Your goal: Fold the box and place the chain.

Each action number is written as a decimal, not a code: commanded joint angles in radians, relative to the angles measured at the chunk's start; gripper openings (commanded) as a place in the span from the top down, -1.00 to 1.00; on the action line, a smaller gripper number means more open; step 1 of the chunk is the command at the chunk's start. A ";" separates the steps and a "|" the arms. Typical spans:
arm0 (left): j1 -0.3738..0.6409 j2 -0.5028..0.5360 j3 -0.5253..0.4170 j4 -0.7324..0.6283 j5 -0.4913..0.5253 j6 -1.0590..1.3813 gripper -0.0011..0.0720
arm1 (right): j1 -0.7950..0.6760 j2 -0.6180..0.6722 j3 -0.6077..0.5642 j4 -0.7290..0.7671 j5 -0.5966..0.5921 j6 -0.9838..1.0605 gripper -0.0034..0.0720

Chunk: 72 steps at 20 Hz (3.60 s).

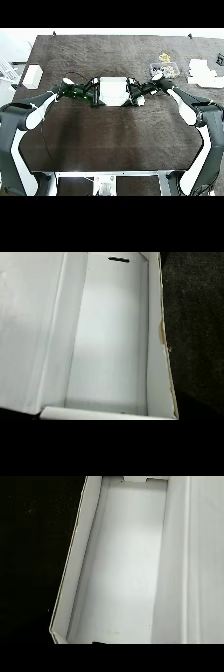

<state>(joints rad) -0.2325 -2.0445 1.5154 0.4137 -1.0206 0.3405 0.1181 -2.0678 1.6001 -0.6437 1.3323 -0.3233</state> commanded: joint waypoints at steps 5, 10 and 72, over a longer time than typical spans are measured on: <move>0.001 0.000 0.000 -0.002 0.013 0.000 -0.17 | -0.034 0.016 0.001 -0.004 0.024 0.137 -1.00; 0.001 0.000 0.000 -0.002 -0.005 -0.003 -0.17 | -0.090 0.016 0.001 -0.005 0.077 0.141 -1.00; 0.001 0.000 0.000 -0.002 -0.020 -0.004 -0.17 | -0.065 0.333 -0.236 -0.117 -0.214 0.206 -0.92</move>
<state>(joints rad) -0.2310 -2.0457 1.5154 0.4122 -1.0412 0.3367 0.0532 -1.7138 1.3880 -0.7319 1.1305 -0.0906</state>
